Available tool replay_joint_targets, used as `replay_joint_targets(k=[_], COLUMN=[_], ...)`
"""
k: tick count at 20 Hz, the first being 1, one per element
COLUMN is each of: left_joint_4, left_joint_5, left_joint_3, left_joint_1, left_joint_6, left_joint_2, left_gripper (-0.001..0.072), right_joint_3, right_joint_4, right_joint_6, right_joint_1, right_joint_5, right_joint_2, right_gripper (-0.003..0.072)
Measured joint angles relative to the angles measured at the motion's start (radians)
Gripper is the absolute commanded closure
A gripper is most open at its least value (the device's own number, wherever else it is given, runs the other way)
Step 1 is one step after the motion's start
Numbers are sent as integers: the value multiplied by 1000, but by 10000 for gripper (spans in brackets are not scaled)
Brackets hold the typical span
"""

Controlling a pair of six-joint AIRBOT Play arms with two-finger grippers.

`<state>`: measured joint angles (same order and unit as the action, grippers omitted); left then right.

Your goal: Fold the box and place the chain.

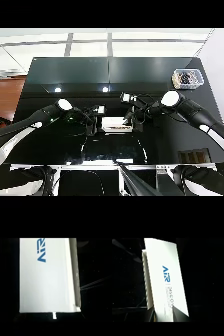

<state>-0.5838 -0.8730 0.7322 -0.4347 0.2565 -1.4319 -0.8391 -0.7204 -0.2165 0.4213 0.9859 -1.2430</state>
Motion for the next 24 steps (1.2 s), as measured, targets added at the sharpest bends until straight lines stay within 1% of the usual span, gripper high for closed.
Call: replay_joint_targets(k=[8, 10, 13, 24], left_joint_4=[0, 0, 0, 0], left_joint_5=[0, 0, 0, -2], left_joint_3=[0, 0, 0, 0], left_joint_1=[0, 0, 0, 0], left_joint_6=[0, 0, 0, 2], left_joint_2=[0, 0, 0, 0], left_gripper=[303, 303, 303, 303], right_joint_3=[0, 0, 0, 0], right_joint_4=[-40, -49, -64, -46], right_joint_6=[-1, -5, -9, -31], right_joint_1=[0, 0, 0, 0], right_joint_5=[8, 12, 24, 27], right_joint_2=[1, 1, 1, 16], right_gripper=[443, 415, 415, 416])
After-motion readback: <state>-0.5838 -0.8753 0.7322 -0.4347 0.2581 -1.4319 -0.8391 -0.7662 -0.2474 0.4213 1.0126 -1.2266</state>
